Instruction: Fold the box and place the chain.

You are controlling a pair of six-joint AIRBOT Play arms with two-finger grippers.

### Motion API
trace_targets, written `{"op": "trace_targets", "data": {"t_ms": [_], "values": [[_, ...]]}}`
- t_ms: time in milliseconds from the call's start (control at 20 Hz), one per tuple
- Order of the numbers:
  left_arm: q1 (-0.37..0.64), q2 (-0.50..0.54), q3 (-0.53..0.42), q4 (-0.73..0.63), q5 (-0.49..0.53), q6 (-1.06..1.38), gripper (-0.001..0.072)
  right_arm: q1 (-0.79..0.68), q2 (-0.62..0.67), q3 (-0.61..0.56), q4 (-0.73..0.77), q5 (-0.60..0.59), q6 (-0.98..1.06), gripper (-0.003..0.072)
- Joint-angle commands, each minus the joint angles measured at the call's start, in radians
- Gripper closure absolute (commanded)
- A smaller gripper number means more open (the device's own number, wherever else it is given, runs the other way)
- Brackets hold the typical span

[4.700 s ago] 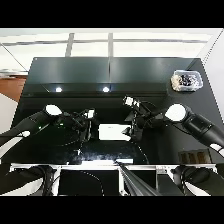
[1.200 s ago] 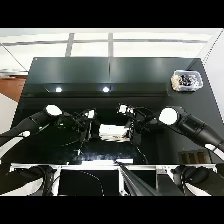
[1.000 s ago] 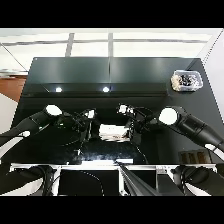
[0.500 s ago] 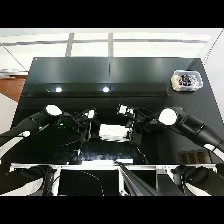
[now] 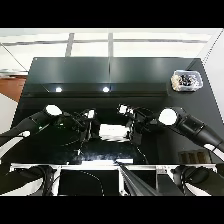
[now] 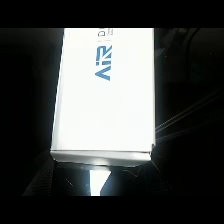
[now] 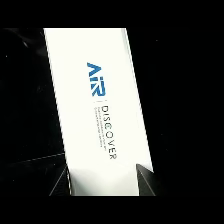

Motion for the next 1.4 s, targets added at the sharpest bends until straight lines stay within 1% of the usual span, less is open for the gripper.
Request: {"op": "trace_targets", "data": {"t_ms": [0,150,550,950,1000,1350], "values": [[0.001,0.000,0.000,0.000,0.000,0.001,0.0224,0.000,0.000,0.001,0.003,-0.002,0.004,0.0180],[0.001,0.000,0.000,0.001,0.000,0.001,0.0224,-0.001,0.008,0.004,0.005,0.004,0.057,0.0181],[0.001,0.000,0.000,0.000,0.000,0.000,0.0224,-0.001,0.032,0.023,0.005,0.010,0.108,0.0181],[0.001,0.000,0.000,0.000,0.000,0.000,0.0224,-0.001,0.032,0.032,0.006,0.020,0.123,0.0186],[0.001,0.000,0.000,0.000,0.000,0.000,0.0224,0.000,0.032,0.032,0.006,0.021,0.123,0.0212],[0.001,0.000,0.000,0.000,0.000,0.000,0.0224,0.004,0.013,0.029,0.005,0.025,0.123,0.0213]]}}
